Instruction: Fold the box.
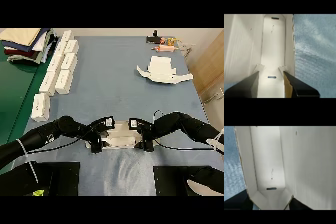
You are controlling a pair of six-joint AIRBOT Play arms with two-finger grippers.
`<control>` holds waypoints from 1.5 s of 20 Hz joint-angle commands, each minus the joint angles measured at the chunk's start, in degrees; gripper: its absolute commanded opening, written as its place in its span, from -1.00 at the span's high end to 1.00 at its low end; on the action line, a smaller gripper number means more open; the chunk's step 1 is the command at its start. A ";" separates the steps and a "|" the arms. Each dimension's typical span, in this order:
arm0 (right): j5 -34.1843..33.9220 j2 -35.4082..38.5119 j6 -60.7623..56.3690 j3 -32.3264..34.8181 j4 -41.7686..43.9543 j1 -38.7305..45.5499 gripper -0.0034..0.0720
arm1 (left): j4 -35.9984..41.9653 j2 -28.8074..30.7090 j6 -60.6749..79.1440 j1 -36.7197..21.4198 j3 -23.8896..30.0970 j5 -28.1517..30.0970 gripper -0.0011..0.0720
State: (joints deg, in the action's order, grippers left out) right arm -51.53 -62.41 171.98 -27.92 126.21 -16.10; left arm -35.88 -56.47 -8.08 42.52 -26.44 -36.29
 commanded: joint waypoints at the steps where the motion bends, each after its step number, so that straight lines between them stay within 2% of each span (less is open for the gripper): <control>1: 0.02 -0.02 -0.02 -0.04 0.02 -0.02 -0.23 | 0.13 -0.24 -0.13 0.02 0.00 -0.33 -0.37; 6: 0.02 -0.02 -0.02 -0.04 0.02 -0.02 -0.23 | -0.76 -0.20 -0.42 -0.11 -0.02 -0.33 -0.37; 7: 0.02 -0.02 -0.02 -0.04 0.02 -0.02 -0.23 | -2.32 0.04 -1.92 -0.11 -0.04 -0.31 -0.11; 8: 0.02 -0.02 -0.02 -0.04 0.02 -0.02 -0.23 | -4.57 0.52 -4.09 -0.11 -0.04 -0.35 0.48; 9: 0.02 -0.02 -0.02 -0.04 0.02 -0.02 -0.23 | -7.17 1.31 -6.27 -0.11 -0.04 -0.72 0.93; 14: 0.02 -0.02 -0.02 -0.04 0.02 -0.02 -0.23 | -22.05 6.91 -27.89 -0.11 -0.04 -5.01 0.93; 18: 0.02 -0.02 -0.02 -0.04 0.02 -0.02 -0.23 | -36.06 15.74 -54.07 -0.11 -0.04 -12.09 0.93; 21: 0.02 -0.02 -0.02 -0.04 0.02 -0.02 -0.23 | -45.57 23.54 -75.32 -0.13 -0.04 -15.04 0.93; 24: 0.02 -0.02 -0.02 -0.04 0.02 -0.02 -0.23 | -54.99 28.74 -95.91 -1.16 -0.02 -19.41 0.93; 27: 0.02 -0.02 -0.02 -0.04 0.02 -0.02 -0.23 | -53.18 28.57 -101.02 -4.55 1.20 -23.91 0.93; 30: 0.02 -0.02 -0.02 -0.04 0.02 -0.02 -0.23 | -41.64 25.57 -99.25 -4.98 4.83 -19.85 0.93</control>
State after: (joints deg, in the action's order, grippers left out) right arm -51.51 -62.41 171.98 -27.92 126.21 -16.10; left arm -84.33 -29.71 -103.33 38.54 -23.99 -57.08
